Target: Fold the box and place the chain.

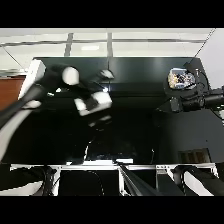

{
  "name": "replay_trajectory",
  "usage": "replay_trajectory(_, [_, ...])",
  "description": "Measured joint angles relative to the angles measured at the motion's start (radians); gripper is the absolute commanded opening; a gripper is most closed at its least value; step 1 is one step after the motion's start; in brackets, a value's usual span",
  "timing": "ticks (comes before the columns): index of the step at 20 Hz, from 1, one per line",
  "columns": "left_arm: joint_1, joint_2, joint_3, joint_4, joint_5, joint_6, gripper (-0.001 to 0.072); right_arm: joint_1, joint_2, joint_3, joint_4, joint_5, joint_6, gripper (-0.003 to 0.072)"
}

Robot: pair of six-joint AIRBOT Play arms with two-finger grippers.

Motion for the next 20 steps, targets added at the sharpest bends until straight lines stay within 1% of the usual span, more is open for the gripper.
replay_trajectory(2, [0.134, 0.084, -0.027, 0.043, -0.083, -0.117, 0.0406, 0.000, 0.000, 0.000, 0.000, 0.000, 0.000, 0.0016])
replay_trajectory(5, [0.375, 0.200, -0.125, 0.077, -0.182, -0.237, 0.0406, 0.000, 0.000, 0.000, -0.001, 0.004, 0.000, 0.0016])
replay_trajectory(7, [0.545, 0.260, -0.211, 0.092, -0.222, -0.280, 0.0407, 0.000, 0.000, 0.000, -0.002, 0.004, 0.000, 0.0016])
replay_trajectory(9, [0.703, 0.299, -0.291, 0.103, -0.237, -0.305, 0.0406, 0.000, 0.000, 0.000, -0.002, 0.002, 0.000, 0.0016])
replay_trajectory(11, [0.829, 0.320, -0.355, 0.105, -0.249, -0.315, 0.0407, 0.000, 0.000, 0.000, -0.001, -0.007, 0.000, 0.0016])
replay_trajectory(13, [0.911, 0.331, -0.391, 0.108, -0.213, -0.316, 0.0407, 0.000, 0.000, 0.000, -0.001, -0.020, 0.000, 0.0016])
replay_trajectory(15, [0.955, 0.336, -0.404, 0.114, -0.154, -0.312, 0.0407, 0.000, 0.000, 0.000, -0.001, -0.029, 0.000, 0.0016])
replay_trajectory(20, [0.994, 0.308, -0.413, 0.125, 0.027, -0.196, 0.0406, 0.000, 0.000, 0.000, 0.000, -0.055, 0.000, 0.0016])
